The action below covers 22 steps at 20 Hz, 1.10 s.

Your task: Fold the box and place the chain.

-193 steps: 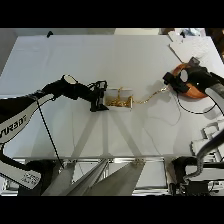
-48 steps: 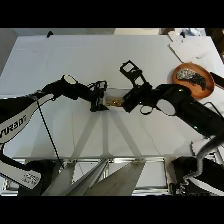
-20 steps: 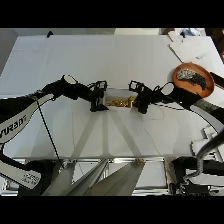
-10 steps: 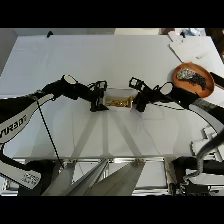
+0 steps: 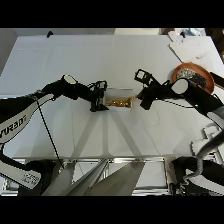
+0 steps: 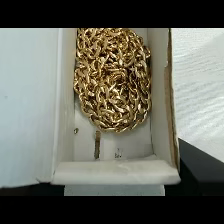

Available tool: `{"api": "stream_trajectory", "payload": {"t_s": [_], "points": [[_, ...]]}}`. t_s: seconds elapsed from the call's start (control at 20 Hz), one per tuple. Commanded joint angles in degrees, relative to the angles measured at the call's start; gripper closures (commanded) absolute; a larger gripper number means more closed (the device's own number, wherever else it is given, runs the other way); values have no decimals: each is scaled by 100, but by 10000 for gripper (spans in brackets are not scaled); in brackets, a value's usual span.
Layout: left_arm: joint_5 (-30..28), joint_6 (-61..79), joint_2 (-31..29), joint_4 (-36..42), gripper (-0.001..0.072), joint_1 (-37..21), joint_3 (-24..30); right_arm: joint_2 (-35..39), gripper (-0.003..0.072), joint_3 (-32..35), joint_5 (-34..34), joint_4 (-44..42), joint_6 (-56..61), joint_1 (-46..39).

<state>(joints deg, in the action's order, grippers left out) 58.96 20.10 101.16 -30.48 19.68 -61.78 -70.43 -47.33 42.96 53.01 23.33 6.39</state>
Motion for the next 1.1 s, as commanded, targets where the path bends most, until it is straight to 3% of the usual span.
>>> {"api": "stream_trajectory", "payload": {"t_s": [0.0,0.2,0.25,0.35,0.55,0.7,0.8,0.95,1.05], "points": [[0,0,-4,-2,433,4,-2,275,675,-7,-52,-953,59,151],[2,0,-4,-2,433,4,-2,273,673,-7,-610,-955,61,898],[0,0,-4,-2,433,4,-2,273,622,-7,-662,-955,63,1023],[0,0,-4,-2,433,4,-2,273,390,-24,-562,-951,146,1117],[0,0,-4,-2,433,4,-2,273,392,-422,398,-750,328,1115],[0,0,-4,-2,433,4,-2,170,393,-1283,1204,-645,675,879],[0,0,-4,-2,433,4,-2,-168,394,-2138,1655,-623,1176,603],[0,0,-4,-2,433,4,-2,-1058,391,-3305,1792,-195,2105,385],[0,0,-4,-2,433,4,-2,-1644,389,-3663,2004,269,2448,435]]}}
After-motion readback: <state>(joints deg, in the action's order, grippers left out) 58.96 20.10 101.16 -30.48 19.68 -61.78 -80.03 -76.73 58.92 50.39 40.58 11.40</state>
